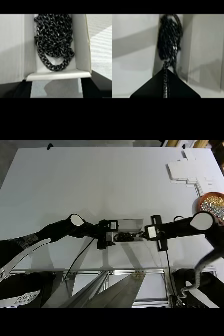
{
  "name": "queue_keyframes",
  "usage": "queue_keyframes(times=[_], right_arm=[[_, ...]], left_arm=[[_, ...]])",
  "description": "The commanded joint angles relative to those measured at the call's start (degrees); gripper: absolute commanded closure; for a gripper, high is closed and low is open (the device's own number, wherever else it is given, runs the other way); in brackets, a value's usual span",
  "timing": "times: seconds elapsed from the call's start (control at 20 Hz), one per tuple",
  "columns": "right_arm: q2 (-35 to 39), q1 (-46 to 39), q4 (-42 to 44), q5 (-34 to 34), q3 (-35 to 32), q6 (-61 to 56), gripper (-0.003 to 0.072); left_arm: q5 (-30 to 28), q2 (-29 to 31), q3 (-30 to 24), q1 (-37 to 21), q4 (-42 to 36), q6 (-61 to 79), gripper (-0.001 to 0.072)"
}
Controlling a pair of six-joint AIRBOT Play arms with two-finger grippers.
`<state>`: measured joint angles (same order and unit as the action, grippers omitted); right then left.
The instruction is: Fold the box and place the chain.
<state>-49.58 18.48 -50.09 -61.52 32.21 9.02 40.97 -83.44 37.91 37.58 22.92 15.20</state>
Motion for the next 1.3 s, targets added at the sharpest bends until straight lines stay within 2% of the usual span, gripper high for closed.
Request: queue_keyframes(times=[0.0, 0.2, 0.35, 0.4, 0.45, 0.55, 0.6, 0.7, 0.95, 1.1, 1.25], right_arm=[[0.4, 8.0, 3.9, 6.9, 0.1, -0.6, 0.0672], [-1.0, 13.9, 3.8, 17.3, 0.1, -1.7, 0.0672], [-5.4, 14.7, 3.7, 18.7, 0.1, -1.7, 0.0670], [-6.9, 14.7, 3.3, 18.8, 0.1, -2.9, 0.0641], [-8.1, 14.7, 2.1, 19.5, 0.1, -5.9, 0.0567], [-8.5, 14.6, -3.7, 20.0, 0.1, -12.5, 0.0545], [-8.2, 14.6, -8.1, 19.8, 0.1, -14.8, 0.0520], [-7.0, 14.3, -15.7, 18.0, 0.1, -17.5, 0.0516], [-3.2, 4.5, -24.7, 8.7, 0.1, -14.5, 0.0516], [-2.7, -5.3, -24.9, 1.7, 0.1, -8.9, 0.0516], [-2.8, -11.7, -22.8, 2.7, 0.0, -7.2, 0.0518]], left_arm=[[0.0, 0.0, 0.0, 0.0, 0.0, 0.0, 0.0376], [0.0, 0.0, 0.0, 0.0, 0.0, 0.0, 0.0376], [0.0, 0.0, 0.0, 0.0, 0.0, 0.0, 0.0376], [0.0, 0.0, 0.0, 0.0, 0.0, 0.0, 0.0376], [0.0, 0.0, 0.0, 0.0, 0.0, 0.0, 0.0376], [0.0, 0.0, 0.0, 0.0, 0.0, 0.0, 0.0376], [0.0, 0.0, 0.0, 0.0, 0.0, 0.0, 0.0376], [0.0, 0.0, 0.0, 0.0, 0.0, 0.0, 0.0376], [0.0, 0.0, 0.0, 0.0, 0.0, 0.0, 0.0376], [0.0, 0.0, 0.0, 0.0, 0.0, 0.0, 0.0376], [0.0, 0.0, 0.0, 0.0, 0.0, 0.0, 0.0376]])
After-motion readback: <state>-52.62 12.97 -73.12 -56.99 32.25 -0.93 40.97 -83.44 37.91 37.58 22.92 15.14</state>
